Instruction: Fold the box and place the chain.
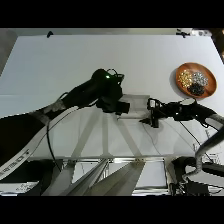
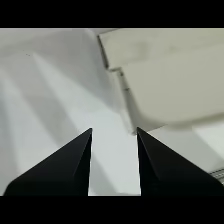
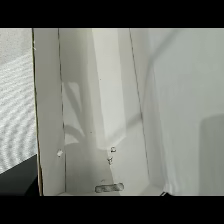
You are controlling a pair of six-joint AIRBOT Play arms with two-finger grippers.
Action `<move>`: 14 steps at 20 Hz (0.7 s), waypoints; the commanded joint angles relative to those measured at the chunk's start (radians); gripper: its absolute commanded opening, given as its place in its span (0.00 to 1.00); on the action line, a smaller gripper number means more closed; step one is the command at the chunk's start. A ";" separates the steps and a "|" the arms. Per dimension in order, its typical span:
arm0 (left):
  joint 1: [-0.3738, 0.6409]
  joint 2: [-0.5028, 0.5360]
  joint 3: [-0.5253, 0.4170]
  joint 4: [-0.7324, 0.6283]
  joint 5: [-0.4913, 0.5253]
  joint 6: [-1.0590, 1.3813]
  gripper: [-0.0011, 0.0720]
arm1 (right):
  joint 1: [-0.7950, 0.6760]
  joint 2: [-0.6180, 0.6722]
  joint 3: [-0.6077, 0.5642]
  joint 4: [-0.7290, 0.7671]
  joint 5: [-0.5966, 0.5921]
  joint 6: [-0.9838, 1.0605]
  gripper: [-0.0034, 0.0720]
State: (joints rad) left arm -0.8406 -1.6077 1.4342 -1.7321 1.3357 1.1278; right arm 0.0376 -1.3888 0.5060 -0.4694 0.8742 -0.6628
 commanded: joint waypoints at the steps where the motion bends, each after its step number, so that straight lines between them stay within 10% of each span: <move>1: 0.037 0.142 -0.062 0.080 0.017 0.406 0.47 | 0.001 0.000 0.000 -0.001 0.001 0.000 0.49; 3: 0.068 0.260 -0.155 0.072 -0.034 0.636 0.73 | 0.001 0.000 0.000 0.000 0.001 0.000 0.49; 6: 0.109 0.450 -0.346 0.040 -0.268 0.819 0.75 | 0.001 0.000 0.000 -0.001 0.001 0.000 0.49; 8: 0.162 0.531 -0.488 -0.084 -0.467 1.022 0.99 | 0.001 0.000 0.000 0.000 0.001 0.000 0.49; 14: 0.262 0.366 -0.622 -0.462 -0.453 1.765 0.99 | 0.001 0.000 0.000 0.000 0.001 0.000 0.49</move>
State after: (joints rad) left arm -0.6174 -1.1763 0.8623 -2.0144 0.8845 2.5149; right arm 0.0376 -1.3888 0.5060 -0.4702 0.8749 -0.6628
